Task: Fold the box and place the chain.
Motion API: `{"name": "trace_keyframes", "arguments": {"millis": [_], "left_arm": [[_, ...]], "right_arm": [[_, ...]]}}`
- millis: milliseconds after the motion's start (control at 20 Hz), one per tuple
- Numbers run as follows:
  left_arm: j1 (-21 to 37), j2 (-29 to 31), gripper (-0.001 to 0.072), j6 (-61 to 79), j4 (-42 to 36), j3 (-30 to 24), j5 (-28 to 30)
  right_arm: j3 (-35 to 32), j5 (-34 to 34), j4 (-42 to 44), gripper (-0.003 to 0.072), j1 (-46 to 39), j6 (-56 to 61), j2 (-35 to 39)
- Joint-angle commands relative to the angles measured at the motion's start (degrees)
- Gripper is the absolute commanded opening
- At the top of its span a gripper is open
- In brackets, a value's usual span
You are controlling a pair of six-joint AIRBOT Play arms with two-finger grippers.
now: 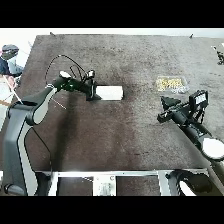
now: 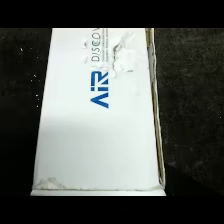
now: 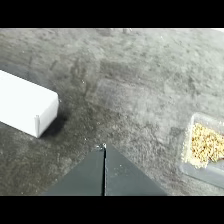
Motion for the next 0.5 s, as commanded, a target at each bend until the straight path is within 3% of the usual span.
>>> {"name": "trace_keyframes", "arguments": {"millis": [0,250,450], "left_arm": [[0.94,2.78,0.0006,-2.86,-4.83,0.17,-0.79],[6.67,15.69,0.0005,-6.08,-7.72,0.17,7.08],[15.56,25.51,0.0005,-14.95,-6.62,0.17,21.11]], "right_arm": [[-0.96,-0.83,-0.13,0.0008,0.02,0.04,0.66],[-0.96,-0.83,-0.13,0.0008,0.02,0.04,0.68],[-0.96,-0.83,-0.13,0.0009,0.02,0.04,0.68]]}}
